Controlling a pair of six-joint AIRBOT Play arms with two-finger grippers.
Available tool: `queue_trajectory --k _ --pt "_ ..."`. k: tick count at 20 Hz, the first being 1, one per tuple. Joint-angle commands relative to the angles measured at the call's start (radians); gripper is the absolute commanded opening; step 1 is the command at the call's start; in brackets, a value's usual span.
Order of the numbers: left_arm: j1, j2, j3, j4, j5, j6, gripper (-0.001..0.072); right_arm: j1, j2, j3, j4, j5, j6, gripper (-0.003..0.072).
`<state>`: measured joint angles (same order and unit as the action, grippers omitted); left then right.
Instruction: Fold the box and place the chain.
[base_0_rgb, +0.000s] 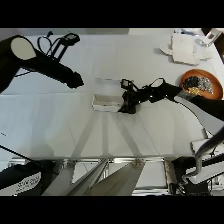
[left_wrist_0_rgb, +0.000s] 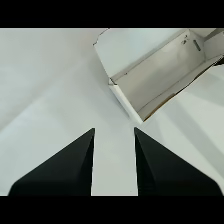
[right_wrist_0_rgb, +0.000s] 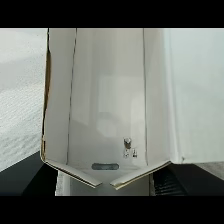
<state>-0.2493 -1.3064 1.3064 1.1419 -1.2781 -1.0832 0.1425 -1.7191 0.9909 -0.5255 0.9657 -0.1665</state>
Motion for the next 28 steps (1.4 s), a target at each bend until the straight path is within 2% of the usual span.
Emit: queue_trajectory --k 1,3,5,8,11,14,15,17,20,28 --pt "0.11 -0.029 -0.001 -0.2 -0.025 0.224 0.0306 0.001 0.001 0.0 0.0 0.0 0.0 0.0528" --pt "0.134 -0.08 -0.003 -0.245 -0.063 0.393 0.0526 0.001 0.001 0.0 0.0 0.0 0.0 0.0528" --pt "0.147 -0.115 -0.04 -0.262 -0.047 0.534 0.0536 0.001 0.001 0.0 0.0 0.0 0.0 0.0528" --pt "0.191 -0.124 -0.192 -0.371 0.051 0.85 0.0536 0.001 0.001 0.0 0.0 0.0 0.0 0.0528" --pt "0.209 -0.134 -0.311 -0.497 0.106 1.209 0.0534 0.001 0.001 0.0 0.0 0.0 0.0 0.0528" --pt "0.227 -0.203 -0.335 -0.537 0.022 1.574 0.0547 0.001 0.001 0.0 0.0 0.0 0.0 0.0528" --pt "0.226 -0.237 -0.335 -0.544 0.002 1.658 0.0634 0.001 0.001 0.0 0.0 0.0 0.0 0.0528" --pt "0.224 -0.298 -0.335 -0.617 0.003 1.659 0.07 0.001 0.001 0.0 0.0 0.0 0.0 0.0528" --pt "0.214 -0.366 -0.335 -0.722 0.017 1.66 0.0702 0.001 0.001 0.0 0.0 0.0 0.0 0.0528" --pt "0.181 -0.393 -0.335 -0.692 0.032 1.663 0.0701 0.001 0.001 0.0 0.0 0.0 0.0 0.0528"
